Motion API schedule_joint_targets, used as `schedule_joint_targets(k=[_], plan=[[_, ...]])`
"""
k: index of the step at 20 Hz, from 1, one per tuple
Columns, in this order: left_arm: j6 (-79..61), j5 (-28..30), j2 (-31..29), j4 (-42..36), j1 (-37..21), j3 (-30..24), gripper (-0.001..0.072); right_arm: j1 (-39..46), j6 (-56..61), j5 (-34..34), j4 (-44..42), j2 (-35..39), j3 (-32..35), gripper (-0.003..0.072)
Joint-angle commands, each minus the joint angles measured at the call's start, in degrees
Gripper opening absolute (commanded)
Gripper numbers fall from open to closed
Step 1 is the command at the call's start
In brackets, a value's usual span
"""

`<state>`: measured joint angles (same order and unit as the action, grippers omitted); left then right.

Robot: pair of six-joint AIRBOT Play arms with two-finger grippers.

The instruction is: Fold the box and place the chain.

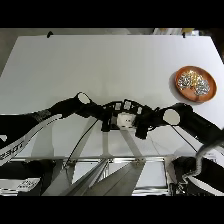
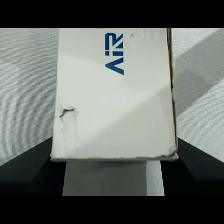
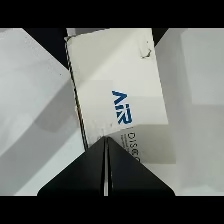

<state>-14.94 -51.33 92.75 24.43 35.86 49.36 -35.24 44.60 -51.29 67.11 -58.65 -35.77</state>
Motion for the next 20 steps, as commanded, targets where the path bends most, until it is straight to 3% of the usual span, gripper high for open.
schedule_joint_targets(k=[1, 5, 8, 10, 15, 20], plan=[[-0.1, 0.1, 0.0, 0.0, 0.0, 0.1, 0.0273, 0.0, 6.4, -0.1, 4.7, 3.2, -2.5, 0.0019], [-0.1, 0.1, 0.0, 0.0, 0.0, 0.1, 0.0273, 5.7, 24.2, -5.1, 15.2, 8.0, -4.9, 0.0019], [-0.1, 0.1, 0.0, 0.0, 0.0, 0.1, 0.0273, 17.0, 27.6, -15.4, 15.8, 8.1, -4.5, 0.0018], [-0.1, 0.1, 0.0, 0.0, 0.0, 0.1, 0.0273, 25.1, 29.9, -18.3, 16.6, 8.1, -3.1, 0.0018], [-0.1, 0.1, 0.0, 0.0, 0.0, 0.1, 0.0273, 38.4, 31.7, -21.5, 16.9, 8.1, -2.0, 0.0019], [-0.1, 0.0, 0.0, -0.3, 0.0, 0.1, 0.0273, 40.9, 31.7, -21.4, 16.6, 8.1, -2.0, 0.0019]])
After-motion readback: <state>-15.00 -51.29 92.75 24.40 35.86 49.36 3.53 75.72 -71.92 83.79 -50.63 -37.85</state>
